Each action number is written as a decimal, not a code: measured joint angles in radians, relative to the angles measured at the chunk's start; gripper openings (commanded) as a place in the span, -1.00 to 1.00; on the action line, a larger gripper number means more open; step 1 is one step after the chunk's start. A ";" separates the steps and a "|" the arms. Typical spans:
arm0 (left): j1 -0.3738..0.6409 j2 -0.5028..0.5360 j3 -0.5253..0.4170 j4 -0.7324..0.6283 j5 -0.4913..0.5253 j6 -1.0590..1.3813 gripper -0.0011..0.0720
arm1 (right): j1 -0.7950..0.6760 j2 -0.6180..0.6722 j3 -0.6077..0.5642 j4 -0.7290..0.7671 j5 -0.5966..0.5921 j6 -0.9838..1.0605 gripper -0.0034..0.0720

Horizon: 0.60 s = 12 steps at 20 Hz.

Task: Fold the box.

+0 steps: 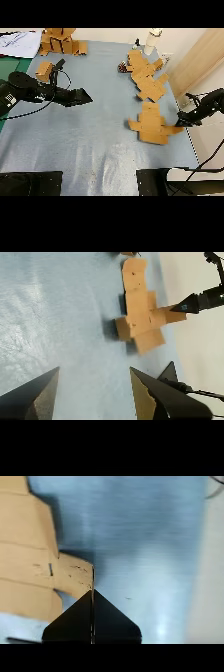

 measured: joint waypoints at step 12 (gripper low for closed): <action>0.154 0.000 0.000 0.113 -0.235 0.006 0.85 | 0.330 0.263 -0.362 0.223 0.078 0.291 -0.90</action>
